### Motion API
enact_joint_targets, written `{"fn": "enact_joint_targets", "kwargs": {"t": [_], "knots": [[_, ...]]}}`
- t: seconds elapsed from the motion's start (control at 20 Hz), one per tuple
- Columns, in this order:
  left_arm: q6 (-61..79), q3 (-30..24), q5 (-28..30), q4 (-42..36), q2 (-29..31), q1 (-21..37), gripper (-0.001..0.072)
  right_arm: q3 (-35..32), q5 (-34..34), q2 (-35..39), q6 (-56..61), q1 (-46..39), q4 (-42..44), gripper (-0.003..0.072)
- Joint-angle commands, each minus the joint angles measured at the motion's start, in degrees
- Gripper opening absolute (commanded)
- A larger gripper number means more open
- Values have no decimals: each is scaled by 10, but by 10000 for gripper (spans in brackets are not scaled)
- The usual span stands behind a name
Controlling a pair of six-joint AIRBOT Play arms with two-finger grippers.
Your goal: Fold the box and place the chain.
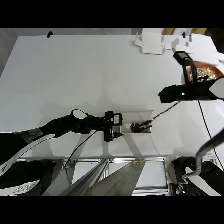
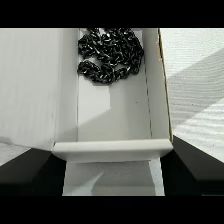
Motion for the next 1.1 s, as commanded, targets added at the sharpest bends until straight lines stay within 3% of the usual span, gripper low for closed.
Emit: {"fn": "enact_joint_targets", "kwargs": {"t": [0.0, 0.1, 0.15, 0.2, 0.25, 0.45, 1.05], "knots": [[0, 0, 0, 0, 0, 0, 209, 10, 7, -78, 33, -63, -71, 18], [0, 0, 0, 0, 0, 0, 209, 0, 12, -119, 33, -68, -75, 19], [0, 0, 0, 0, 0, 0, 209, -9, 16, -135, 34, -68, -74, 55], [0, 0, 0, 0, 0, 0, 209, -19, 15, -145, 41, -68, -75, 193], [0, 0, 0, 0, 0, 0, 209, -32, 14, -153, 45, -68, -79, 285], [0, 0, 0, 0, 0, 0, 209, -64, -12, -171, 60, -68, -83, 285], [0, 0, 0, 0, 0, 0, 209, -68, -50, -201, 82, -68, -85, 216]]}}
